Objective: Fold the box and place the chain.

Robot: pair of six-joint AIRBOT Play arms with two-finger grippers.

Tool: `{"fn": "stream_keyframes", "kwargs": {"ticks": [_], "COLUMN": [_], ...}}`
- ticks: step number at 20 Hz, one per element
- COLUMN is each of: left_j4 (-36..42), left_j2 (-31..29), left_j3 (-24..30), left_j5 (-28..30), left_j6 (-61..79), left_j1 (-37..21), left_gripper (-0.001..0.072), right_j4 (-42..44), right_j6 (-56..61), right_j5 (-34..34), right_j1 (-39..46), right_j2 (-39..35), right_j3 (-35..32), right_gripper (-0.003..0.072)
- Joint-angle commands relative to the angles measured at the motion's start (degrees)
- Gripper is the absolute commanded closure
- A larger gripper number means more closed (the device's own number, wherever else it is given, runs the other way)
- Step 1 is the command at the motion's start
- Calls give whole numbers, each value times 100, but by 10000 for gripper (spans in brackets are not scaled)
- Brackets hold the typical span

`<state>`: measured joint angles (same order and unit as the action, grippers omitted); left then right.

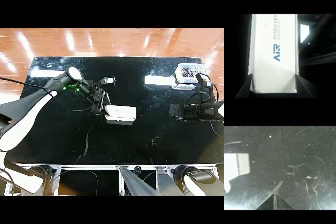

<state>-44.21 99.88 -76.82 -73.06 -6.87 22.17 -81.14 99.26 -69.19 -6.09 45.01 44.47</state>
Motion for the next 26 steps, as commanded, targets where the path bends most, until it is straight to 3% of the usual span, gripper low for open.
{"fn": "stream_keyframes", "kwargs": {"ticks": [1,23,26], "left_j4": [-35,-533,-951], "left_j2": [4,-57,-57], "left_j3": [7,2,0], "left_j5": [63,404,407], "left_j6": [-2,-621,-1106], "left_j1": [4,339,442], "left_gripper": [85,88,89], "right_j4": [0,0,-7], "right_j6": [0,-2,-2], "right_j5": [9,44,46], "right_j1": [2,2,2], "right_j2": [2,2,2], "right_j3": [0,0,0], "right_gripper": [647,648,647]}}
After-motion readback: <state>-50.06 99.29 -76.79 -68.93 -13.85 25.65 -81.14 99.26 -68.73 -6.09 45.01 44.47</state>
